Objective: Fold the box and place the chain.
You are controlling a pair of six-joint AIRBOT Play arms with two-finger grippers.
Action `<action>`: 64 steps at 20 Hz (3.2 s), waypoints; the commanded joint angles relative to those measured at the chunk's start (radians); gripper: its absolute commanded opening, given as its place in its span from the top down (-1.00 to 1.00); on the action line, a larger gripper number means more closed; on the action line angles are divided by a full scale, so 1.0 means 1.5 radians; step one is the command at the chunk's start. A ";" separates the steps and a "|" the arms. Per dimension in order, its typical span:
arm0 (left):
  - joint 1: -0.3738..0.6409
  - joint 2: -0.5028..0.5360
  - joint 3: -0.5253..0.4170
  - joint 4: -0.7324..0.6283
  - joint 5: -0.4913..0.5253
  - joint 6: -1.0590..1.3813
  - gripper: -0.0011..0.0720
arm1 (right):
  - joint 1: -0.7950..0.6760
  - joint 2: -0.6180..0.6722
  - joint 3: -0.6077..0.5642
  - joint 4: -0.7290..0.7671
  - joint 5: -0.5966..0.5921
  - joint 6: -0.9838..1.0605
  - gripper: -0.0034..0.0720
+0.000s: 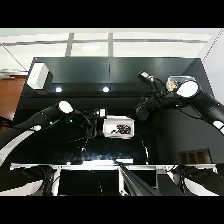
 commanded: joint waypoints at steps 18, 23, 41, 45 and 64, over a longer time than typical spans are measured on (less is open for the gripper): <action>-0.001 -0.001 0.000 -0.002 0.001 0.000 -0.29 | 0.093 0.030 0.006 -0.155 0.056 -0.029 -1.00; -0.001 -0.001 0.000 -0.002 0.001 0.000 -0.29 | 0.114 0.028 -0.004 -0.188 0.033 -0.028 -1.00; -0.001 -0.001 0.000 -0.003 0.001 0.000 -0.29 | 0.157 0.027 -0.025 -0.225 -0.030 0.010 0.40; -0.001 -0.001 0.000 -0.003 0.001 0.000 -0.29 | 0.157 0.027 -0.025 -0.225 -0.027 0.010 0.35; -0.001 -0.001 0.000 -0.003 0.001 0.000 -0.29 | 0.157 0.027 -0.033 -0.223 -0.044 0.013 0.10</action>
